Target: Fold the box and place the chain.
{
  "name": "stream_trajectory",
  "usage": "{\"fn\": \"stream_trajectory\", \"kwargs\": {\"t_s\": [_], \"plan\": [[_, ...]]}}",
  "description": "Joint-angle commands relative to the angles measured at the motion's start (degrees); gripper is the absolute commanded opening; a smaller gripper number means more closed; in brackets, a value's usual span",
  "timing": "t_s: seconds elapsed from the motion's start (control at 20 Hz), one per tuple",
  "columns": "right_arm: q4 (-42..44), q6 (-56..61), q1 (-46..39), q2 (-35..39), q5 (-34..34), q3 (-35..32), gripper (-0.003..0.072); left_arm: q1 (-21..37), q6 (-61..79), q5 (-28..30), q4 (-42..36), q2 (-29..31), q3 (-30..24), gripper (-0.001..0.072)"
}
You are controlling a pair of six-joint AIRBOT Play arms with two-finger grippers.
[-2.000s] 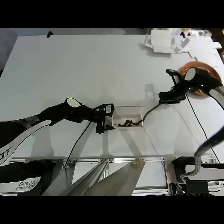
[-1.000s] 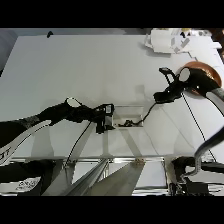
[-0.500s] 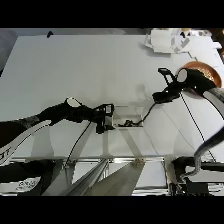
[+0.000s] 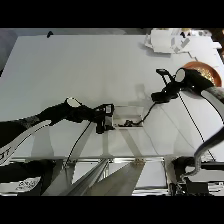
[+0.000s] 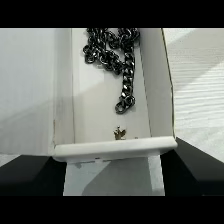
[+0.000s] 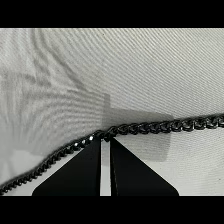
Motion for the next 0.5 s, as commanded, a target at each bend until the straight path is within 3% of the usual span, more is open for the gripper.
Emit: {"fn": "stream_trajectory", "kwargs": {"t_s": [0.0,0.3,0.45], "plan": [[-1.49,-0.15,0.17,2.56,3.63,0.07,0.0017,0.02,0.00,0.02,0.02,0.04,0.02,0.0073],[-1.09,-0.57,0.17,16.20,9.22,0.07,0.0017,0.02,0.00,0.04,0.02,0.04,0.02,0.0073],[4.02,-0.57,0.17,23.98,10.36,0.04,0.0017,0.02,0.00,0.02,0.02,0.04,0.02,0.0073]]}}
